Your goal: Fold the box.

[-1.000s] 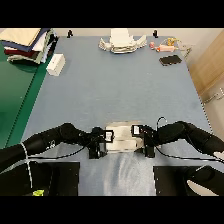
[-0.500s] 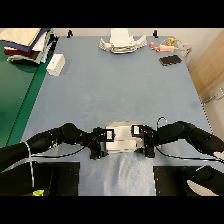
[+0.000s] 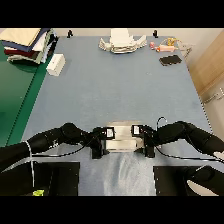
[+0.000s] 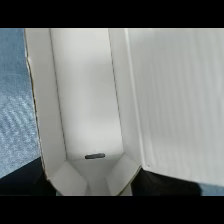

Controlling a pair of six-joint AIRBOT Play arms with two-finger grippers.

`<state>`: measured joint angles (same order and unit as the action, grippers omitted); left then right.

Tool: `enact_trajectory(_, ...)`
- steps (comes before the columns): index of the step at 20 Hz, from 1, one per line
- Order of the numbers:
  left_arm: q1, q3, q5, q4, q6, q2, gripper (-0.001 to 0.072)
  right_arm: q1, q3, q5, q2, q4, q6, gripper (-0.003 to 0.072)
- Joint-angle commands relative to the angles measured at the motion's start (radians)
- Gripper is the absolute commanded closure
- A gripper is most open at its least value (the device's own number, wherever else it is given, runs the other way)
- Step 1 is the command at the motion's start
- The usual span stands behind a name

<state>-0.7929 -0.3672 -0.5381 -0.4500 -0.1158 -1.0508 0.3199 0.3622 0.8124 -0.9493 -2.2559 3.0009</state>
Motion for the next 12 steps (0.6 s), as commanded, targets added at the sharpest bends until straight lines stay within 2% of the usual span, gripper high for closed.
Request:
enact_trajectory(1,-0.002,0.0,0.006,0.002,0.0,-0.014,0.0228,0.0,0.0,0.0,-0.001,0.0,0.0,0.0087)
enact_trajectory(2,-0.008,-0.002,0.007,-0.002,0.001,-0.015,0.0268,0.0,0.0,0.0,-0.001,0.0,0.0,0.0087)
enact_trajectory(12,-0.011,-0.002,0.058,-0.002,0.0,-0.015,0.0265,0.0,0.0,0.0,-0.001,0.0,0.0,0.0087)
